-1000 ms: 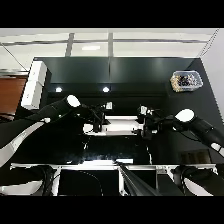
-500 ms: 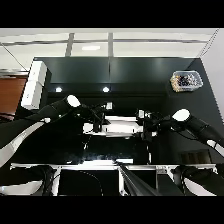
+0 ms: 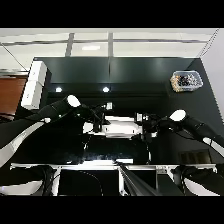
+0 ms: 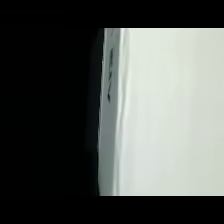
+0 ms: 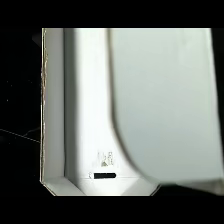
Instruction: Fold the box and place the chain.
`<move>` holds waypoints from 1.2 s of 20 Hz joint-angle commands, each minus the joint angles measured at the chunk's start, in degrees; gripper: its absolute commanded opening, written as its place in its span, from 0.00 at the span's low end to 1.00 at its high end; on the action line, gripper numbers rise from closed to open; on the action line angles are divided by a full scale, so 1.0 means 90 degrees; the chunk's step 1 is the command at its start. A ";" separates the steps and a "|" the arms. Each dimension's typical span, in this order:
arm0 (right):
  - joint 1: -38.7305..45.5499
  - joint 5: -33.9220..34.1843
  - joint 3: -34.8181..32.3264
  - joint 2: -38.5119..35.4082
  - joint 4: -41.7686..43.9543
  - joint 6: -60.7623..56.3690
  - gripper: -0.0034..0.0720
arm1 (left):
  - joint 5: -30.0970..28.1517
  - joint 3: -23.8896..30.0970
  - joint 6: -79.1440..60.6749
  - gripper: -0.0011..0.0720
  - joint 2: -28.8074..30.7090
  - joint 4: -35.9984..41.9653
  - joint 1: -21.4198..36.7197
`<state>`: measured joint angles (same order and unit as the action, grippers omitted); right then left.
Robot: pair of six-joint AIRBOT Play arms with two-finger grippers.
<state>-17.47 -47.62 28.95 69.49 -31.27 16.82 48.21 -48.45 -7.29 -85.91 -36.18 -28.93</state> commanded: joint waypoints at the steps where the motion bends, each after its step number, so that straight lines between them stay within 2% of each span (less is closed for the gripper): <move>1: -0.0097 0.0104 -0.0002 0.0063 -0.0053 0.0058 0.86 | 0.0002 0.0000 0.0002 0.05 -0.0002 0.0002 -0.0002; 6: -0.0102 0.0345 -0.0002 0.0068 -0.0046 -0.0153 0.86 | 0.0005 0.0000 0.0002 0.05 -0.0002 0.0002 -0.0002; 13: -0.0478 0.0612 -0.0005 0.0121 -0.0665 -0.0471 0.86 | 0.0002 0.0000 0.0002 0.05 -0.0002 0.0002 -0.0002; 20: -0.0379 0.0573 -0.0002 0.0119 -0.0590 -0.0464 0.86 | 0.0005 0.0000 0.0002 0.05 -0.0002 0.0002 -0.0002; 24: -0.0100 0.0287 -0.0002 0.0114 -0.0576 -0.0340 0.86 | 0.0002 0.0000 0.0002 0.05 -0.0002 0.0002 -0.0002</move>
